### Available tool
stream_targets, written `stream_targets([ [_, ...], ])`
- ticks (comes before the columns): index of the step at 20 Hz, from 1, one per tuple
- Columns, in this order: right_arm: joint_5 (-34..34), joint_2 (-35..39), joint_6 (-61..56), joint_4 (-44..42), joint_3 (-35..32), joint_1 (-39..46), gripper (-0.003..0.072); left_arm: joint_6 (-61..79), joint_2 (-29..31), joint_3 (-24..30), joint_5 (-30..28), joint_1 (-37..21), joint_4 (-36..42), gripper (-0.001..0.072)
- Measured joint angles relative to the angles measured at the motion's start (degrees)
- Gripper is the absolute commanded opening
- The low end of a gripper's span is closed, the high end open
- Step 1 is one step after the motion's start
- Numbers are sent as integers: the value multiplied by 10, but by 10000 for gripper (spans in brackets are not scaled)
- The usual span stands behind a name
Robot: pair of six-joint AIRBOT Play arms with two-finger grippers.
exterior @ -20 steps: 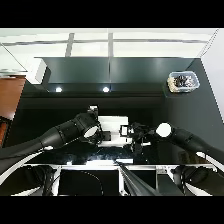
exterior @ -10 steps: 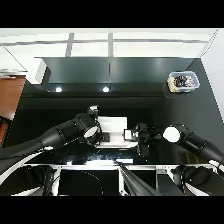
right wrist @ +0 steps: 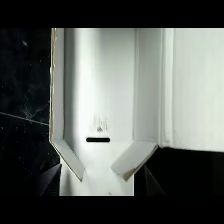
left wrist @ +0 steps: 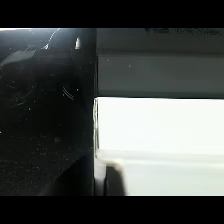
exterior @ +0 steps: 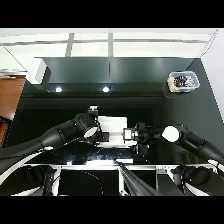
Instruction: Fold the box and place the chain.
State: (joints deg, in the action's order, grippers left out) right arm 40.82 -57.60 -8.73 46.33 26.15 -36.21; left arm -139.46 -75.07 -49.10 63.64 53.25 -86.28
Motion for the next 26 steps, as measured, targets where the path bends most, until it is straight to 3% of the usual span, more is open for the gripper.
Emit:
stream_targets([
  [2,-3,-5,7,-12,0,0,182,0,0,0,-1,0,0,24],
  [4,-2,-9,8,-21,0,0,119,0,0,0,-2,0,0,24],
  [12,-9,-23,-4,-78,0,-4,129,0,0,0,-3,0,0,23],
  [23,-76,-37,-10,-115,0,-37,131,-2,0,0,-4,0,0,24],
  [24,-76,-38,-12,-115,0,-38,158,-1,0,0,-4,0,0,24],
  [25,-77,-38,-12,-116,0,-38,270,-1,0,0,-4,0,0,24],
  [26,-78,-38,-13,-117,0,-38,281,-1,0,0,-4,0,0,24],
])
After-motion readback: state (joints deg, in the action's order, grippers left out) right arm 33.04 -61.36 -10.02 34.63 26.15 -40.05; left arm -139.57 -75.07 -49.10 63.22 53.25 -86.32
